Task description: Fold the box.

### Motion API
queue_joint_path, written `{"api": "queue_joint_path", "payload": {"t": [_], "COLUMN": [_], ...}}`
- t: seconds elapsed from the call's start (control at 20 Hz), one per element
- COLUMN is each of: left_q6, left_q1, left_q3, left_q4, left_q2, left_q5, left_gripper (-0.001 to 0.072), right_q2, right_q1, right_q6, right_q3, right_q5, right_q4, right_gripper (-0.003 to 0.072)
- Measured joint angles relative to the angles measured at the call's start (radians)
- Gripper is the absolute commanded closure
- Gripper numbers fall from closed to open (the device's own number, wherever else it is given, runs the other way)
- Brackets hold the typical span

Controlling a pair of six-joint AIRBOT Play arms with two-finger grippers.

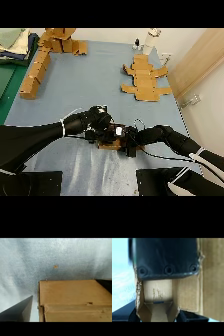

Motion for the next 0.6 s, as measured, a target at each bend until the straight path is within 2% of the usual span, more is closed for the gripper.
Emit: {"api": "queue_joint_path", "payload": {"t": [0.25,0.6], "left_q6": [0.000,0.035], "left_q1": [0.023,0.080], "left_q3": [0.019,0.024], "left_q4": [0.000,0.005], "left_q2": [0.035,0.143], "left_q5": [-0.055,-0.127], "left_gripper": [0.0127,0.0130], "right_q2": [0.000,0.000], "right_q1": [0.000,0.000], "right_q6": [0.000,0.000], "right_q3": [0.000,0.000], "right_q5": [0.000,0.000], "right_q4": [0.000,0.000], "right_gripper": [0.0174,0.0174]}}
